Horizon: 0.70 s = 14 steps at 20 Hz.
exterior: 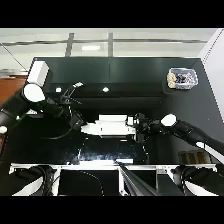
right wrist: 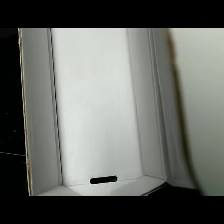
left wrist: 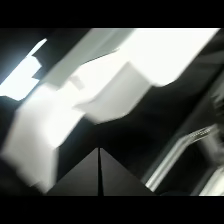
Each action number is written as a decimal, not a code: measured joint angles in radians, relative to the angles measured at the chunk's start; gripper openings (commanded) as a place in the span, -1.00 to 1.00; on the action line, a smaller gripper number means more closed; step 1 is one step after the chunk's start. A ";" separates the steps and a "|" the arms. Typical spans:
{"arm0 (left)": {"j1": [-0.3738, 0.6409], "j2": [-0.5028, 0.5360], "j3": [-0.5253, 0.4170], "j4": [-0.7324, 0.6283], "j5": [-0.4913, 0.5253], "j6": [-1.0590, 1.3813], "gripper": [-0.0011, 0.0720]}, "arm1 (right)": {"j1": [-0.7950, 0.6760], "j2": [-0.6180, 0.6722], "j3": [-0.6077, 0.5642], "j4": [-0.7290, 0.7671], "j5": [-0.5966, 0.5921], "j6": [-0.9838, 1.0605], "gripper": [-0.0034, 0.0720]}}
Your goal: Fold the box and place the chain.
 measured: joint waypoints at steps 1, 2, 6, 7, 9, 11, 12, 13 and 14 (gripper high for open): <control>-0.012 0.010 -0.049 -0.106 0.039 0.029 -0.90 | 0.000 0.000 0.000 0.000 0.000 0.000 0.74; -0.027 0.016 -0.090 -0.201 0.082 0.064 -0.90 | 0.000 0.000 0.000 0.000 0.000 0.000 0.74; -0.100 0.028 -0.193 -0.450 0.332 0.178 -0.90 | 0.000 0.000 0.000 0.000 0.000 0.000 0.74; -0.117 0.029 -0.204 -0.492 0.402 0.200 -0.90 | 0.000 0.000 0.000 0.001 0.000 0.000 0.74; -0.150 0.023 -0.218 -0.550 0.532 0.240 -0.90 | 0.000 0.000 0.000 0.001 0.000 0.000 0.74; -0.179 0.000 -0.225 -0.583 0.623 0.266 -0.90 | 0.000 0.000 0.000 0.001 0.000 0.000 0.74; -0.193 -0.018 -0.228 -0.593 0.653 0.273 -0.90 | 0.000 0.000 0.000 0.001 0.000 0.000 0.74; -0.204 -0.035 -0.229 -0.601 0.677 0.280 -0.90 | 0.000 0.000 0.000 0.001 0.000 0.000 0.74; -0.216 -0.055 -0.230 -0.607 0.700 0.286 -0.90 | 0.000 0.000 0.000 0.001 0.000 0.000 0.74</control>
